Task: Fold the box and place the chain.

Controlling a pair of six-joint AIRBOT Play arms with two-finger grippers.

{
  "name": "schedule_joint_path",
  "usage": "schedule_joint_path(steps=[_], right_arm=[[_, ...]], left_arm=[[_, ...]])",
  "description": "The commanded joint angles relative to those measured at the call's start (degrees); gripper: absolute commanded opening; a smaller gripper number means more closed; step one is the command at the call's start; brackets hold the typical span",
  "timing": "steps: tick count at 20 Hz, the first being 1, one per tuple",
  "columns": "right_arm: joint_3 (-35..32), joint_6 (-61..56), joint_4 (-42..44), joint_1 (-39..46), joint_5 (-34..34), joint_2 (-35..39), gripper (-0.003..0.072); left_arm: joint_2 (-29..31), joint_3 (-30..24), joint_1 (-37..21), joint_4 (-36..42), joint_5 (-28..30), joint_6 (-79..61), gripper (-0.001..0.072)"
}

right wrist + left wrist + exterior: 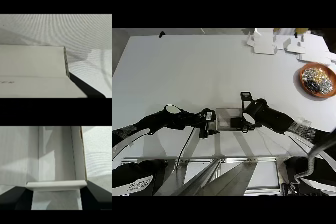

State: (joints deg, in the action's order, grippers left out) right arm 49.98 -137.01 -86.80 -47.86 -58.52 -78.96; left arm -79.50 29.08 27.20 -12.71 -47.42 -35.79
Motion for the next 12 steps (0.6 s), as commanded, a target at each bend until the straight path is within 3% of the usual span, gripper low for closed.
schedule_joint_path(steps=[1, 4, 6, 8, 9, 10, 11, 12], right_arm=[[0.26, -3.87, -0.68, -0.42, -1.05, -0.39, 0.0247], [0.26, -4.44, -1.14, -0.76, -1.03, -0.39, 0.0061], [0.26, -4.42, -1.42, -0.76, -1.46, -0.39, 0.0016], [0.26, -3.82, -1.95, -0.76, -1.99, -0.39, 0.0020], [0.26, -3.50, -2.19, -0.76, -1.97, -0.37, 0.0067], [0.26, -3.48, -2.73, -0.74, -1.99, -0.31, 0.0181], [0.26, -3.43, -3.43, -0.74, -2.16, -0.04, 0.0241], [0.26, -2.99, -4.09, -0.70, -2.29, 0.28, 0.0241]], left_arm=[[0.04, 0.04, 0.02, 0.02, 0.07, 0.02, 0.0256], [0.04, 0.04, 0.02, 0.02, 0.07, 0.02, 0.0256], [0.04, 0.04, 0.02, 0.02, 0.07, 0.02, 0.0256], [0.04, 0.04, 0.02, 0.02, 0.07, 0.02, 0.0256], [0.04, 0.04, 0.02, 0.02, 0.07, 0.02, 0.0256], [0.04, 0.04, 0.02, 0.02, 0.07, 0.02, 0.0256], [0.04, 0.04, 0.02, 0.02, 0.04, 0.02, 0.0256], [0.04, 0.04, 0.02, 0.02, 0.07, 0.02, 0.0256]])
